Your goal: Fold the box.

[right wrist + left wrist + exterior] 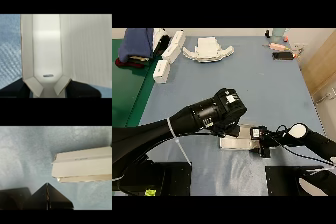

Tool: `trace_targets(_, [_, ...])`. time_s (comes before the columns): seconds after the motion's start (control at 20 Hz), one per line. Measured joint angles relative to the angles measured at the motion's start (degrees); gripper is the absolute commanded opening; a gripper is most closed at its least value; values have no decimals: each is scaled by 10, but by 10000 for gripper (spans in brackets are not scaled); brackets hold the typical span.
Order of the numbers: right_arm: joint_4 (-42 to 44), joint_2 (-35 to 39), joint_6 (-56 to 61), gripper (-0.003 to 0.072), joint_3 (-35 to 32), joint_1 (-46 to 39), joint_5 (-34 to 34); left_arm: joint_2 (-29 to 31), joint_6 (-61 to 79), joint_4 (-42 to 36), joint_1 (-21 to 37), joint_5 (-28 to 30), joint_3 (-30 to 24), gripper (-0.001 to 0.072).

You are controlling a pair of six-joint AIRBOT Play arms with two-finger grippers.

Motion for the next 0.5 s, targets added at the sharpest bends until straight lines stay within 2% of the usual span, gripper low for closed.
trace_targets(0.15, [0, 0, 0, 584, 0, 0, 0, 7, 43, 17, 1, -2, 7, 15])
trace_targets(0.3, [0, 0, 0, 584, 0, 0, 0, 24, 130, 1, 23, 6, -1, 13])
trace_targets(0.5, [0, 0, 0, 584, 0, 0, 0, 108, 294, -31, 89, 59, -83, 14])
